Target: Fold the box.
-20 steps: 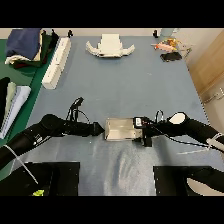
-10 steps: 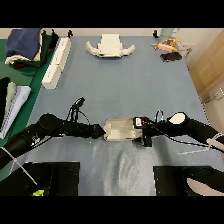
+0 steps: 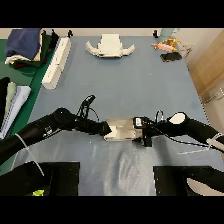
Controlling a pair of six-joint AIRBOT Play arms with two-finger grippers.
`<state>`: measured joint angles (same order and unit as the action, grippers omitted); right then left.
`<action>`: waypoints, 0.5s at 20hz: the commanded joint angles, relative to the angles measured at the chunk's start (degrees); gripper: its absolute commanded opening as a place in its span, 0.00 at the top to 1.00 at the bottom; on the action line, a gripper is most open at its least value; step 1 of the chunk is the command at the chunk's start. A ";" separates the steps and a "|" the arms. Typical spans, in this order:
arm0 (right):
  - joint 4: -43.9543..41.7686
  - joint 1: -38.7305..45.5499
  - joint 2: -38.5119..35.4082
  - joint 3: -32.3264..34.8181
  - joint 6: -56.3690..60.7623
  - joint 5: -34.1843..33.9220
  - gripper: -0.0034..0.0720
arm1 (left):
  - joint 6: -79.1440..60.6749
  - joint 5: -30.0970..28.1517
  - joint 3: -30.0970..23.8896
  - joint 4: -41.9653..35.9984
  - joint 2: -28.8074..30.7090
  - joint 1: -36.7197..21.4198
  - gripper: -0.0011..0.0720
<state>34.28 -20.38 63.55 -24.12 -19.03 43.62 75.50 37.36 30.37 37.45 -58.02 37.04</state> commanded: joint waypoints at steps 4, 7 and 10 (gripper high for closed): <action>-0.02 -0.02 -0.02 0.02 0.02 0.02 0.28 | 30.29 0.52 8.31 25.27 -4.46 9.53 0.44; -0.02 -0.02 -0.02 0.02 0.02 0.02 0.28 | 42.62 4.52 11.45 33.83 -6.56 13.60 0.44; -0.02 -0.02 -0.02 0.02 0.00 0.02 0.28 | 53.64 8.79 15.47 42.01 -9.33 17.70 0.44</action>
